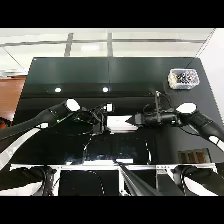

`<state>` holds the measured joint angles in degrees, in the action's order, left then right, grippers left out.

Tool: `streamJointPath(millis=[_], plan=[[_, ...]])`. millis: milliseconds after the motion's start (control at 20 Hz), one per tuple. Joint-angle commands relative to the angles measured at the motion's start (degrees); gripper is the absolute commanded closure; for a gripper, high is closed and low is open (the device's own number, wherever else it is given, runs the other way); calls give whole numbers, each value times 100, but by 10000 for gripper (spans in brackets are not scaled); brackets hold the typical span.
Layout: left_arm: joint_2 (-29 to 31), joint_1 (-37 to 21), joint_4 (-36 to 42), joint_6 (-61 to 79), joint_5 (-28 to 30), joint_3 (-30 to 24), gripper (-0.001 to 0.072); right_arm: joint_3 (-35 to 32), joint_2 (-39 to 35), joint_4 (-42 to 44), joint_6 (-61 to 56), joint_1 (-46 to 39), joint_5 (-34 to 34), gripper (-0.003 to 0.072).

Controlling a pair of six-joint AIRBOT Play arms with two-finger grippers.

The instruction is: Fold the box and place the chain.

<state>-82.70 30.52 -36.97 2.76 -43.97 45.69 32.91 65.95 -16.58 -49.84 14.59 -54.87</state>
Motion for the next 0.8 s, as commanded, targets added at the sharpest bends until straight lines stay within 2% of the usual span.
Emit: streamJointPath(millis=[0, 550, 650, 750], plan=[[0, 2, -2, 2, -2, 0, 331, -39, 302, -442, -393, 197, 459, 678], [0, 2, 22, 2, -2, 0, 331, -37, 361, -758, -396, 208, 608, 678], [0, 2, 22, 2, 2, 0, 331, 68, 352, -815, -367, 162, 334, 674], [2, -2, 20, 2, 2, 2, 331, 474, 249, -1064, -372, -85, -560, 674]])
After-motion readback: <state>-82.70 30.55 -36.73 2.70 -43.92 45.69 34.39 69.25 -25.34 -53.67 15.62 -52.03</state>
